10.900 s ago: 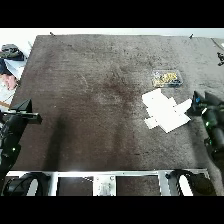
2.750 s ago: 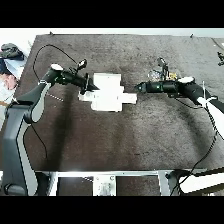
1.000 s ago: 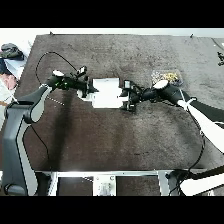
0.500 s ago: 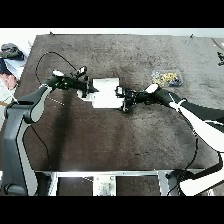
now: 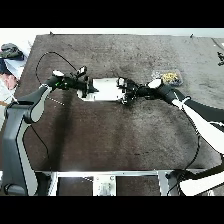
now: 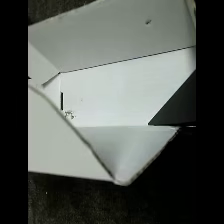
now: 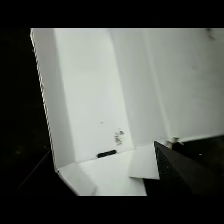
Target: Fold the box and place the chain.
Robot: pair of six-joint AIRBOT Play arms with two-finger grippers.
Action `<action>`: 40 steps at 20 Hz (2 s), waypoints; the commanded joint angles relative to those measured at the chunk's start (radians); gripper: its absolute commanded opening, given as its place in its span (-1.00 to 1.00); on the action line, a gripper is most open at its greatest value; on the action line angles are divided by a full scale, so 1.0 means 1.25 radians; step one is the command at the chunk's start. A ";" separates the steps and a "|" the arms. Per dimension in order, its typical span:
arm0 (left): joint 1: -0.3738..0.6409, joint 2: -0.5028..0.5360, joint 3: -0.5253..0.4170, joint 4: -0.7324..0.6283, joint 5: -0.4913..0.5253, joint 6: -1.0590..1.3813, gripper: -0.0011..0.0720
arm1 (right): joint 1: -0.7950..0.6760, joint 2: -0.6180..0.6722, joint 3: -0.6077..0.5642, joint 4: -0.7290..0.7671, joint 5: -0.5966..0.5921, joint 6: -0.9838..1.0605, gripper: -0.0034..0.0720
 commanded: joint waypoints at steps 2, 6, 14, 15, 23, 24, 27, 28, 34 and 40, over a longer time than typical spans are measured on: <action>0.000 0.000 0.000 0.000 0.000 0.000 -0.94 | -0.024 -0.002 0.014 0.025 -0.013 -0.003 0.98; 0.000 0.000 0.000 0.000 0.000 0.000 -0.94 | -0.028 -0.032 0.023 0.085 0.021 -0.057 0.98; 0.000 0.000 0.000 0.000 0.000 0.000 -0.94 | -0.083 -0.116 0.156 0.053 0.172 0.011 0.98; 0.000 0.000 0.000 0.000 -0.001 0.000 -0.94 | -0.084 -0.120 0.165 0.048 0.176 0.010 0.98; 0.000 0.000 0.000 0.000 0.000 0.000 -0.94 | -0.098 -0.229 0.309 -0.002 0.374 0.020 0.97; 0.000 0.000 0.000 0.000 0.000 0.000 -0.94 | -0.100 -0.250 0.338 -0.002 0.405 0.020 0.96; 0.000 0.000 0.000 0.000 0.000 0.000 -0.94 | -0.100 -0.300 0.407 -0.002 0.451 0.026 0.96; 0.000 0.000 0.000 0.000 0.000 0.000 -0.94 | -0.100 -0.315 0.425 0.000 0.463 0.037 0.96; 0.000 0.000 0.000 0.000 0.000 0.000 -0.94 | -0.090 -0.345 0.441 -0.006 0.469 0.043 0.96; 0.000 0.000 0.000 0.000 0.000 0.000 -0.94 | -0.077 -0.374 0.441 -0.006 0.447 0.041 0.95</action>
